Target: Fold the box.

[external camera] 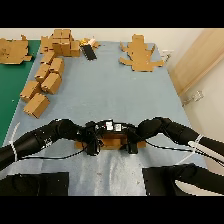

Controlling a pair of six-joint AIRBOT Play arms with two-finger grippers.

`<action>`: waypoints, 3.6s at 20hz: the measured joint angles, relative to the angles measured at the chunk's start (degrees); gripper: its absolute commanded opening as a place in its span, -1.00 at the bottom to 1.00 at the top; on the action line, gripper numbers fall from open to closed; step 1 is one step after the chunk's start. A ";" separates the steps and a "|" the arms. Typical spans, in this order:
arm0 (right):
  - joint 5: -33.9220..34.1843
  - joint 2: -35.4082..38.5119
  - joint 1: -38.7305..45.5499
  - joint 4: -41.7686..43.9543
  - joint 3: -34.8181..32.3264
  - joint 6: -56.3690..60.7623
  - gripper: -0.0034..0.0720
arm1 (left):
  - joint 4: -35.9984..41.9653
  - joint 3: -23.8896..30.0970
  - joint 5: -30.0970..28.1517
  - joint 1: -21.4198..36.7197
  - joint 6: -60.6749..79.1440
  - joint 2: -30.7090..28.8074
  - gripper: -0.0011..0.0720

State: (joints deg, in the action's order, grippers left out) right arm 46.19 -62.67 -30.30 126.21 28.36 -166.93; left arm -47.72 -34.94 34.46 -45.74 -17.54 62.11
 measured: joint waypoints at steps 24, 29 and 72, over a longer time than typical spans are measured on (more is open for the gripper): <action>-0.02 0.00 0.00 0.00 0.00 0.00 0.25 | -13.79 0.00 6.14 0.07 -18.18 -7.19 -0.93; -0.02 0.00 0.00 0.00 0.00 0.00 0.25 | -29.94 0.00 8.20 0.98 -45.55 -14.95 -0.93; 0.83 0.00 0.02 0.02 0.11 -0.02 0.25 | 16.06 17.25 2.80 15.91 -65.37 -12.22 -0.94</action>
State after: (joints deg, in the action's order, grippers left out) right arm 47.03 -62.67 -30.28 126.23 28.47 -166.95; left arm -31.66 -17.69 37.26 -29.82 -82.91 49.89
